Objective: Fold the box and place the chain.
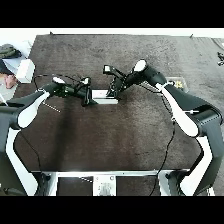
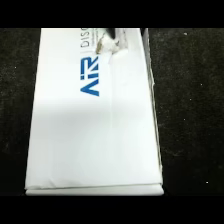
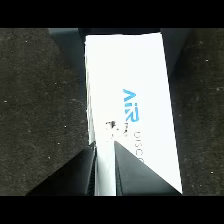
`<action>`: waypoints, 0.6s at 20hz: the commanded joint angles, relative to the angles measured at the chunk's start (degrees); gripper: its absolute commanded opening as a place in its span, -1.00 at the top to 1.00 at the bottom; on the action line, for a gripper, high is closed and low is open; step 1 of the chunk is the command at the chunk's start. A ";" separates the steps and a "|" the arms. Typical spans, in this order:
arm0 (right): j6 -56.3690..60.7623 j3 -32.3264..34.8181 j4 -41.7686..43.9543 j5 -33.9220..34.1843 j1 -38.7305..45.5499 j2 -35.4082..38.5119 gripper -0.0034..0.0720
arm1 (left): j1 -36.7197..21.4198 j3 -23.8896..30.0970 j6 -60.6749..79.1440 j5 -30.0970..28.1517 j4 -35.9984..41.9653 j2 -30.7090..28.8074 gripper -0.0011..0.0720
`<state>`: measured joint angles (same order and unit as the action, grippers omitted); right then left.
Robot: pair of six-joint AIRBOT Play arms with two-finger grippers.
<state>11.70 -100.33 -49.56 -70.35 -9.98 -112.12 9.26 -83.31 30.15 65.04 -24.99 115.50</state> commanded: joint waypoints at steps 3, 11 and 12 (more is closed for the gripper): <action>-0.07 0.11 1.86 -1.14 -0.02 0.02 0.10 | -0.07 -0.02 -0.07 -0.02 0.00 -0.04 0.33; -0.17 -0.02 16.31 -5.40 4.39 0.74 0.10 | -0.07 0.00 -0.09 -0.04 0.00 -0.04 0.33; -0.15 -0.02 18.03 -5.38 5.14 0.72 0.11 | -0.07 -0.02 -0.07 -0.04 0.00 -0.04 0.33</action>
